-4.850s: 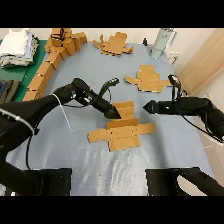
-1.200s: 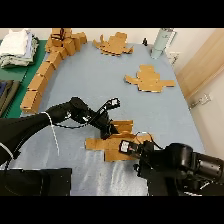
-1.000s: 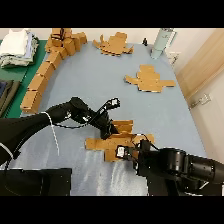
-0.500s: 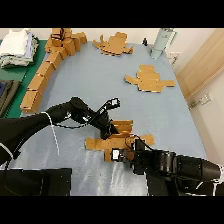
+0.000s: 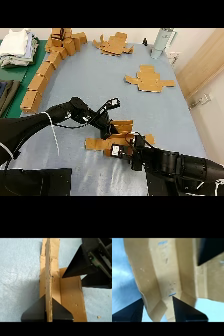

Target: Fold the box.

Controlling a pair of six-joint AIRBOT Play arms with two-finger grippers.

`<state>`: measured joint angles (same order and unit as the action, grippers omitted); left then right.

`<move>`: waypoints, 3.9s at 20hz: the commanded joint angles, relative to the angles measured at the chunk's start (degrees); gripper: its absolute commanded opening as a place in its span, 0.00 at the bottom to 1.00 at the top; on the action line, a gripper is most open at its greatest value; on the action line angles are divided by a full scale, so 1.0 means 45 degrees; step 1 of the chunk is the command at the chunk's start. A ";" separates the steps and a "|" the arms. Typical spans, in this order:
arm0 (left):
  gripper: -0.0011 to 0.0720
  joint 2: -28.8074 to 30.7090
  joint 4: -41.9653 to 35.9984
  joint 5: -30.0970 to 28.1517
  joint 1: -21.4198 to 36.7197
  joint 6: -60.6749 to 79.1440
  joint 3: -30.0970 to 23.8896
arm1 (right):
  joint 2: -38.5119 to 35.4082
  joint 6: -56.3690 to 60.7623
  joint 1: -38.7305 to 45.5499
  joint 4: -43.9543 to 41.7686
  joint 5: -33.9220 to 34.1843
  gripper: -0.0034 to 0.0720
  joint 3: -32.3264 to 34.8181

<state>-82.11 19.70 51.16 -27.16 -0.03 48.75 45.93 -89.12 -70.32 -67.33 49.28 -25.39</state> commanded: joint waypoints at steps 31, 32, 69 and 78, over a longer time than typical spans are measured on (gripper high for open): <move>0.03 -0.0010 0.0005 -0.0005 0.0000 0.0000 -0.0005 | -0.0962 -1.3658 0.8165 -0.9622 -0.0996 1.00 0.0049; 0.03 -0.0010 0.0005 -0.0005 0.0000 0.0000 0.0000 | -0.0704 -1.4158 0.8446 -1.0146 -0.0874 1.00 0.0049; 0.03 -0.0010 0.0005 -0.0005 0.0000 0.0000 -0.0005 | 0.2084 -1.5586 0.9107 -1.1526 -0.1370 0.89 0.0049; 0.03 -0.0010 0.0005 -0.0005 0.0000 0.0000 0.0000 | 0.2278 -1.5586 0.9015 -1.1463 -0.1511 0.79 0.0049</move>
<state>-82.13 19.73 51.16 -27.16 -0.03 48.75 55.61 -159.28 -29.69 -119.13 42.70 -25.19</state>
